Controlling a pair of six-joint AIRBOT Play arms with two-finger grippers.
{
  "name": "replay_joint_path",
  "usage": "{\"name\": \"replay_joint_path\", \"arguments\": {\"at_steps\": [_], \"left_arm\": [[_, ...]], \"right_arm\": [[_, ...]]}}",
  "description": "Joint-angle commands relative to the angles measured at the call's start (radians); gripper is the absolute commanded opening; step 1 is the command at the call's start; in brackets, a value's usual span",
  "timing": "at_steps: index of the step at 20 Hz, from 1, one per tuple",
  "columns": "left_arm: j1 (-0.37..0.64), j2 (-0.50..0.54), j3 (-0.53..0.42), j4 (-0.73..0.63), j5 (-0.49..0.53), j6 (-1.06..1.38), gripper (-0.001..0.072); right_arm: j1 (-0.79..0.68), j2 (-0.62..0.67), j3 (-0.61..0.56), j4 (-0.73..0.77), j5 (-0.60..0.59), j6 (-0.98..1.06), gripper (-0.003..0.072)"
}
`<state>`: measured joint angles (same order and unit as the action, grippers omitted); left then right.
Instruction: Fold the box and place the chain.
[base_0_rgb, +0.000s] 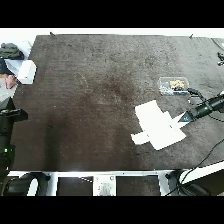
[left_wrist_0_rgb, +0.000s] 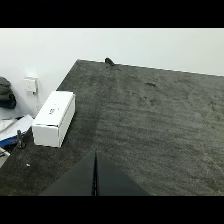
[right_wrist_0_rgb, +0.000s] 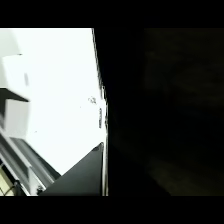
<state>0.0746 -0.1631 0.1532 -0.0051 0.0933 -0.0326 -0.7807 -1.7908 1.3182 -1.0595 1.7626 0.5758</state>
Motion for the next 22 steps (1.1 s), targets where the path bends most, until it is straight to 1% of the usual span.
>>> {"name": "replay_joint_path", "arguments": {"at_steps": [1, 3, 4, 5, 6, 7, 9, 10, 11, 12, 14, 17, 19, 21, 22], "left_arm": [[0.000, 0.001, 0.000, 0.000, 0.000, 0.000, 0.0010], [0.000, 0.001, 0.000, 0.000, 0.000, 0.000, 0.0010], [0.000, 0.001, 0.000, 0.000, 0.000, 0.000, 0.0010], [0.000, 0.001, 0.000, 0.000, 0.000, 0.000, 0.0010], [0.000, 0.001, 0.000, 0.000, 0.000, 0.000, 0.0010], [0.000, 0.001, 0.000, 0.000, 0.000, 0.000, 0.0010], [0.000, 0.001, 0.000, 0.000, 0.000, 0.000, 0.0010], [0.000, 0.001, 0.000, 0.000, 0.000, 0.000, 0.0010], [0.000, 0.001, 0.000, 0.000, 0.000, 0.000, 0.0010], [0.000, 0.001, 0.000, 0.000, -0.007, 0.000, 0.0010], [0.000, 0.001, 0.000, 0.000, -0.007, 0.000, 0.0010], [0.000, 0.001, 0.000, 0.000, -0.016, -0.003, 0.0010], [0.000, 0.001, 0.000, 0.000, -0.056, -0.004, 0.0010], [0.000, 0.001, 0.000, 0.000, -0.096, -0.026, 0.0010], [0.000, 0.001, 0.000, 0.001, -0.143, -0.028, 0.0010]], "right_arm": [[0.005, 0.067, -0.051, 0.220, 0.035, 0.011, -0.0015], [0.035, 0.140, -0.139, 0.386, 0.006, -0.023, -0.0015], [0.059, 0.186, -0.201, 0.446, -0.043, -0.039, -0.0015], [0.089, 0.234, -0.277, 0.518, -0.117, -0.099, -0.0015], [0.126, 0.274, -0.354, 0.603, -0.180, -0.111, -0.0015], [0.170, 0.298, -0.412, 0.661, -0.218, -0.140, -0.0015], [0.280, 0.319, -0.499, 0.710, -0.309, -0.147, -0.0014], [0.340, 0.320, -0.534, 0.766, -0.365, -0.146, -0.0014], [0.393, 0.320, -0.563, 0.853, -0.413, -0.147, -0.0014], [0.449, 0.320, -0.578, 0.933, -0.474, -0.147, -0.0014], [0.549, 0.320, -0.578, 0.991, -0.645, -0.146, -0.0015], [0.654, 0.320, -0.575, 1.020, -0.895, -0.165, -0.0014], [0.695, 0.319, -0.560, 1.004, -0.995, -0.170, -0.0014], [0.723, 0.319, -0.519, 0.949, -1.049, -0.172, -0.0014], [0.730, 0.319, -0.496, 0.925, -1.062, -0.172, -0.0014]]}}
